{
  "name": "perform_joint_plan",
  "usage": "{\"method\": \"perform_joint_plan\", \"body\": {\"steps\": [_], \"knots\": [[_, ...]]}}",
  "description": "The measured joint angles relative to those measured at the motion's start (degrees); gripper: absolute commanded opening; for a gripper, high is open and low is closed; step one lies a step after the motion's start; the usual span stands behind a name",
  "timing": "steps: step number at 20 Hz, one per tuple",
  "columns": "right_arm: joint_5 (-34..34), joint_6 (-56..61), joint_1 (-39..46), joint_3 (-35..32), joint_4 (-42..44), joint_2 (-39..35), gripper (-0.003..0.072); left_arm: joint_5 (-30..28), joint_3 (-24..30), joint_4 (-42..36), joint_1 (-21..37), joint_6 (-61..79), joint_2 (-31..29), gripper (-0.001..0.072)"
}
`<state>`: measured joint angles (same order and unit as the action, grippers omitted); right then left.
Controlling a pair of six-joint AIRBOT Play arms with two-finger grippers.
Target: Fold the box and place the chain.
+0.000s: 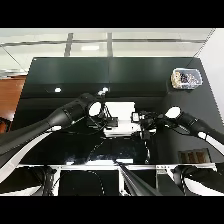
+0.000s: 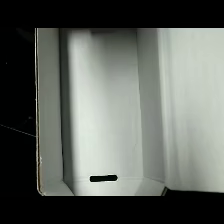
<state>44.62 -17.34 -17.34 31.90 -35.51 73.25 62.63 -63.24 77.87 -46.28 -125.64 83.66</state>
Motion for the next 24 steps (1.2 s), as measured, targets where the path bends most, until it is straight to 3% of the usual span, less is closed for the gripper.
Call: {"method": "perform_joint_plan", "body": {"steps": [6,8,24], "knots": [[0.0,0.0,0.0,0.0,0.0,0.0,0.0323,2.8,-2.3,1.6,-0.6,-2.2,3.1,0.0332],[0.0,0.0,0.0,0.0,0.0,0.0,0.0323,3.4,-2.4,2.7,-0.6,-3.7,3.5,0.0272],[-0.1,0.0,0.0,0.0,0.0,0.0,0.0323,5.9,-4.9,6.8,-0.9,-11.5,6.6,0.0273]]}}
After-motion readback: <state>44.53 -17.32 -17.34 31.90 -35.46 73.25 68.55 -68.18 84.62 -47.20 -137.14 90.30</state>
